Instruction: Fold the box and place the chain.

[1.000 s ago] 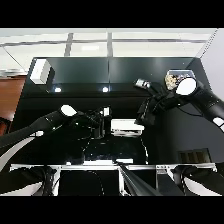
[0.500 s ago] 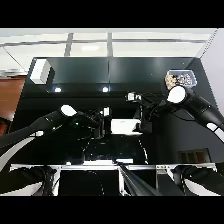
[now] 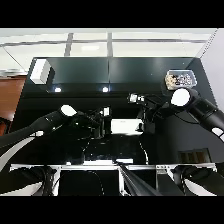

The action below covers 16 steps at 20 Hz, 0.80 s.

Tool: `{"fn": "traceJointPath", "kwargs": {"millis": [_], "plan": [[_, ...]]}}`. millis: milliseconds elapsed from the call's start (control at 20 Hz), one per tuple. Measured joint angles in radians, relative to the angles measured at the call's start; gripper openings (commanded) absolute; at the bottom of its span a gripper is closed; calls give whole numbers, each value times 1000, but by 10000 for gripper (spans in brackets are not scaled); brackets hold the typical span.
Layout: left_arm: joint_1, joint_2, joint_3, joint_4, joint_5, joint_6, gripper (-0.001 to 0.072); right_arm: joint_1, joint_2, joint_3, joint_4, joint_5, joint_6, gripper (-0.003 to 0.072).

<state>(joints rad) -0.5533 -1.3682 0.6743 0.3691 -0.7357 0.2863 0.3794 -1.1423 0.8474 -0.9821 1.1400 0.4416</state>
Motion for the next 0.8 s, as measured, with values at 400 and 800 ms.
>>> {"fn": "traceJointPath", "kwargs": {"millis": [400, 800], "plan": [[0, 0, 0, 0, 0, -1, 274, 13, 13, -60, 77, -100, -95, 269], [0, 0, 0, 1, -4, 2, 274, 14, 14, -64, 88, -79, -109, 250]]}}
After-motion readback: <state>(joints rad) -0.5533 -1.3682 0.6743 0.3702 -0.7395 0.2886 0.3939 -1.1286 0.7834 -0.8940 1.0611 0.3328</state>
